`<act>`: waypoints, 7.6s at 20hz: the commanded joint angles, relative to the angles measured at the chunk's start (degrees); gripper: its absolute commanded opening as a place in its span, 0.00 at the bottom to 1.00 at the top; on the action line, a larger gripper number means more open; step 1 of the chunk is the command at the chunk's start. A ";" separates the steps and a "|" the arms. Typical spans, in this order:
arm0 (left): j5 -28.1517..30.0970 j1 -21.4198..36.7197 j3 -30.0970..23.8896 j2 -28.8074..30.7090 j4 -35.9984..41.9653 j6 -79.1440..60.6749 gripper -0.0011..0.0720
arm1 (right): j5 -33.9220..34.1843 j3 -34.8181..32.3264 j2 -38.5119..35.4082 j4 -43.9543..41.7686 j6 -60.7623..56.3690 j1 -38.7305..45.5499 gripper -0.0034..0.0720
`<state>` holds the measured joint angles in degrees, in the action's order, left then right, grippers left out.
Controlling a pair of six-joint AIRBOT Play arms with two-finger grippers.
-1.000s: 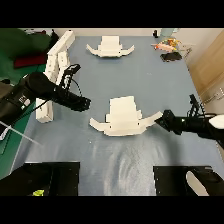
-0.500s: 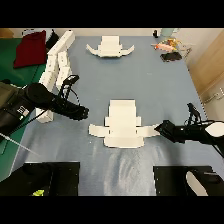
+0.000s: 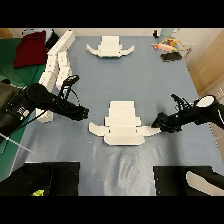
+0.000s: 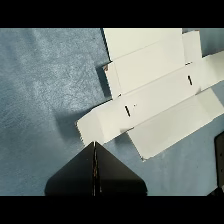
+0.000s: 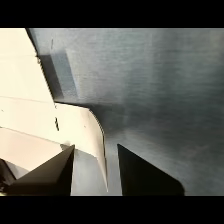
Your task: Fold the box.
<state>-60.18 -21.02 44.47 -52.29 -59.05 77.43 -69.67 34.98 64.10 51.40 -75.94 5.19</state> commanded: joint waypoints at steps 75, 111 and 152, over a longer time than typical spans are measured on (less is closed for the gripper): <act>26.71 -13.31 -19.15 -12.61 73.35 -132.56 0.03 | 26.69 5.90 -9.29 19.67 -16.70 -14.47 0.37; 26.60 -19.26 -17.20 -7.93 55.17 -110.99 0.03 | 24.83 5.88 -9.29 17.11 -16.65 -14.58 0.37; 16.65 -15.08 -16.33 -13.07 50.90 -108.91 0.03 | -2.03 5.84 -15.56 12.52 -21.97 -18.29 0.05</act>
<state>-43.48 -36.14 28.14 -65.34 -8.01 -31.44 -62.13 40.84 51.62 64.05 -94.17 -10.85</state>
